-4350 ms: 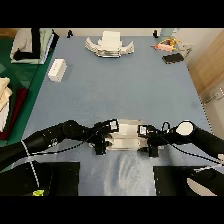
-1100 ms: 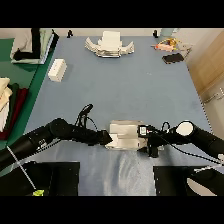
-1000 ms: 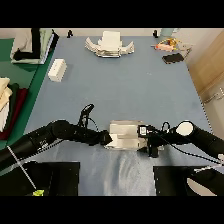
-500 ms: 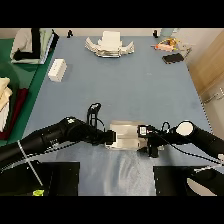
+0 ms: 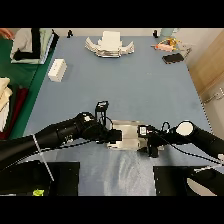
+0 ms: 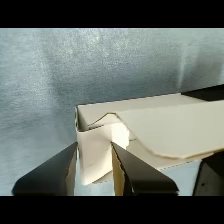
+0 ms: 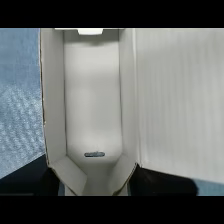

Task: Fold the box.

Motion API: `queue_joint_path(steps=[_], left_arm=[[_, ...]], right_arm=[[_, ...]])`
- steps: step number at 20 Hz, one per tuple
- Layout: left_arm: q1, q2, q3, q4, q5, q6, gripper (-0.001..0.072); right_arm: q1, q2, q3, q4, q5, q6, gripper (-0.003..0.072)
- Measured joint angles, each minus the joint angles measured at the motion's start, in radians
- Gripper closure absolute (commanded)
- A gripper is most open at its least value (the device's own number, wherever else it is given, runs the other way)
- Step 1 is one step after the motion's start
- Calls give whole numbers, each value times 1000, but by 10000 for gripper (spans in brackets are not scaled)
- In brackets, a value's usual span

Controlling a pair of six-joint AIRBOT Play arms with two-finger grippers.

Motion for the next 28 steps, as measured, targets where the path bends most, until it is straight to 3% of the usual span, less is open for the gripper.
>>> queue_joint_path(steps=[14,22,25,28], left_arm=[[-42,-109,72,72,-119,-91,437],[-42,-233,185,129,-218,-135,441],[-42,-263,208,132,-253,-164,697],[-49,-275,217,141,-261,-201,697]], right_arm=[[0,0,0,0,0,0,156],[0,0,0,0,0,0,156],[0,0,0,3,0,0,156],[0,0,0,0,1,0,156]])
